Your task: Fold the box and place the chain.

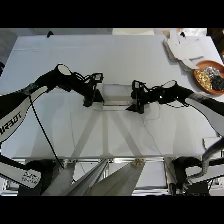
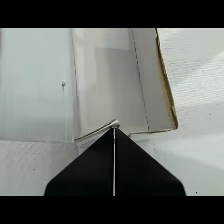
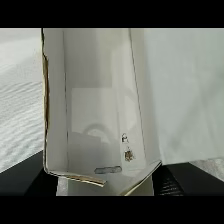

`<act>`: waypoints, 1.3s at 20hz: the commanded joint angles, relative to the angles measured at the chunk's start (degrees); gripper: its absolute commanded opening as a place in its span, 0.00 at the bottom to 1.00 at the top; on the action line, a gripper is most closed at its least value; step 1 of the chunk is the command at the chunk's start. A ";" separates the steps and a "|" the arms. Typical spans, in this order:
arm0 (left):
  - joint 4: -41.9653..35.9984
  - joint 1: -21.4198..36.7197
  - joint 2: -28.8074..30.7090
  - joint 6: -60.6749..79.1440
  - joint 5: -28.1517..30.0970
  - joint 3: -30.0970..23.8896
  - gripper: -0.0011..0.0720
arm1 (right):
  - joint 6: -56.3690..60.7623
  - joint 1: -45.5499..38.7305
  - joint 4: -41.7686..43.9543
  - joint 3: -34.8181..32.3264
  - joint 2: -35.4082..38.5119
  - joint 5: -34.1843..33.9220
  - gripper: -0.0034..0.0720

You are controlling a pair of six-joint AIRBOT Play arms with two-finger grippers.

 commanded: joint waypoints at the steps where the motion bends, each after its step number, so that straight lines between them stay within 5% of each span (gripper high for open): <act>1: -0.55 -0.02 0.02 -1.81 1.20 -0.02 0.02 | -0.04 0.04 -0.02 0.04 -0.02 0.11 0.74; 4: -2.36 -0.04 0.02 -1.79 1.84 -0.02 0.05 | -0.04 0.04 -0.02 0.04 -0.02 0.11 0.74; 6: -2.38 -0.04 0.02 -1.84 1.81 -0.02 0.35 | -0.04 0.04 -0.02 0.04 -0.02 0.11 0.74; 8: -2.34 -0.04 0.02 -1.84 1.79 -0.02 0.43 | -0.04 0.04 -0.02 0.04 -0.02 0.11 0.74; 10: -2.32 -0.02 0.02 -1.84 1.77 -0.02 0.37 | -0.04 0.04 -0.02 0.04 -0.02 0.11 0.74; 11: -2.29 -0.02 0.02 -1.81 1.77 -0.02 0.25 | -0.04 0.04 -0.04 0.04 -0.02 0.11 0.74; 12: -2.14 -0.02 0.02 -1.77 1.79 -0.02 0.02 | -0.04 0.04 -0.02 0.04 -0.02 0.11 0.74; 21: 7.50 1.22 5.81 -4.35 11.87 -0.04 0.02 | -0.04 0.04 -0.02 0.04 -0.02 0.11 0.74; 26: 13.55 2.56 9.70 -9.09 8.61 -0.07 0.02 | -0.04 0.04 -0.02 0.04 -0.02 0.11 0.74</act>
